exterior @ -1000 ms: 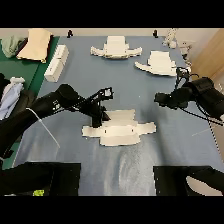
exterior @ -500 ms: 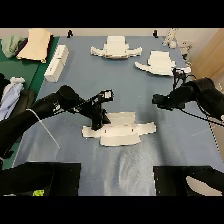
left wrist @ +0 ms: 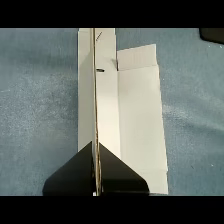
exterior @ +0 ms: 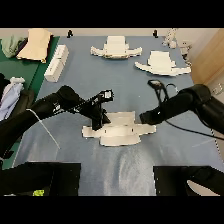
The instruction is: Fold the box.
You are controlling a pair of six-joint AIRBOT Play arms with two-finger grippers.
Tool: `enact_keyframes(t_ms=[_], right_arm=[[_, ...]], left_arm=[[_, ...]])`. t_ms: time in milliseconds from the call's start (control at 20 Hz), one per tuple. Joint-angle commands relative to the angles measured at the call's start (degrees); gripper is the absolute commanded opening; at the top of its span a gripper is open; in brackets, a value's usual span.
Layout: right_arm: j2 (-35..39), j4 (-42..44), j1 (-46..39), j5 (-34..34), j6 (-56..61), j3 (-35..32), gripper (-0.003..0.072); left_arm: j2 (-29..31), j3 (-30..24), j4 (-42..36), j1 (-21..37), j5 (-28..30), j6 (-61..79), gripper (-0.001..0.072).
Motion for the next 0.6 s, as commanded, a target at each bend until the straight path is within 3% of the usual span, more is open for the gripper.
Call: enact_keyframes(t_ms=[0, 50, 100, 150, 350, 550], right_arm=[[4.9, 0.6, 13.6, 0.6, -13.0, -5.1, 0.0015], [5.6, 0.0, 17.5, 1.9, -17.9, -7.1, 0.0209], [5.6, -1.8, 20.7, 4.9, -20.5, -9.0, 0.0588], [5.0, -4.6, 22.9, 8.5, -21.0, -10.5, 0.0709], [-2.3, -13.2, 24.2, 14.6, -21.0, -11.5, 0.0710], [-8.2, -15.8, 24.2, 17.2, -21.0, -11.5, 0.0710]], left_arm=[[0.0, 0.1, 0.0, 0.0, 0.0, 0.0, 0.0016], [0.0, 0.1, 0.0, 0.0, 0.0, 0.0, 0.0016], [0.0, 0.1, 0.0, 0.0, 0.0, 0.0, 0.0015], [0.0, 0.1, 0.0, 0.0, 0.0, 0.0, 0.0016], [0.0, 0.1, 0.0, 0.0, 0.0, 0.0, 0.0016], [0.0, 0.1, 0.0, 0.0, 0.0, 0.0, 0.0016]])
